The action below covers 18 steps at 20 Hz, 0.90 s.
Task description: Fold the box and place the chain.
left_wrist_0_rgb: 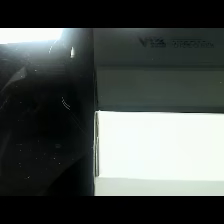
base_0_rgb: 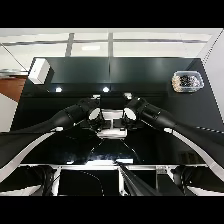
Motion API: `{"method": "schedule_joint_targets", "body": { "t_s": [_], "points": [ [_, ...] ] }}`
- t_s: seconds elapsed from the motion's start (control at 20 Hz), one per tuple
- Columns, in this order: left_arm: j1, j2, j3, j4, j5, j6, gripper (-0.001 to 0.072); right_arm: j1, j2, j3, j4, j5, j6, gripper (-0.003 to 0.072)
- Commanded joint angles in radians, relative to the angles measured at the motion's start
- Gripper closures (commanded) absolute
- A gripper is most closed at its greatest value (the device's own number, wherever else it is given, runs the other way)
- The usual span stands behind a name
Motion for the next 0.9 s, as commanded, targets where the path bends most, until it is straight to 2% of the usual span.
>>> {"method": "schedule_joint_targets", "body": {
  "t_s": [0.0, 0.25, 0.5, 0.7, 0.75, 0.85],
  "points": [
    [0.0, 0.0, 0.0, 0.0, 0.0, 0.002, 0.0679, -0.005, 0.013, 0.022, 0.0, 0.021, -0.029, 0.0413],
    [0.0, 0.0, 0.0, 0.0, 0.0, 0.002, 0.0679, -0.005, 0.056, 0.092, -0.043, 0.117, -0.122, 0.0413],
    [0.0, 0.0, 0.0, 0.0, -0.002, 0.002, 0.0679, -0.032, 0.264, 0.098, -0.339, 0.204, -0.123, 0.0414],
    [0.0, 0.0, 0.0, 0.0, 0.0, 0.002, 0.0679, -0.179, 0.371, 0.097, -0.586, 0.311, -0.201, 0.0415],
    [0.0, 0.0, 0.0, 0.0, 0.0, 0.002, 0.0679, -0.236, 0.379, 0.097, -0.634, 0.308, -0.227, 0.0415],
    [0.0, 0.0, 0.0, 0.001, 0.002, 0.002, 0.0679, -0.374, 0.379, 0.085, -0.652, 0.212, -0.248, 0.0415]
  ]
}}
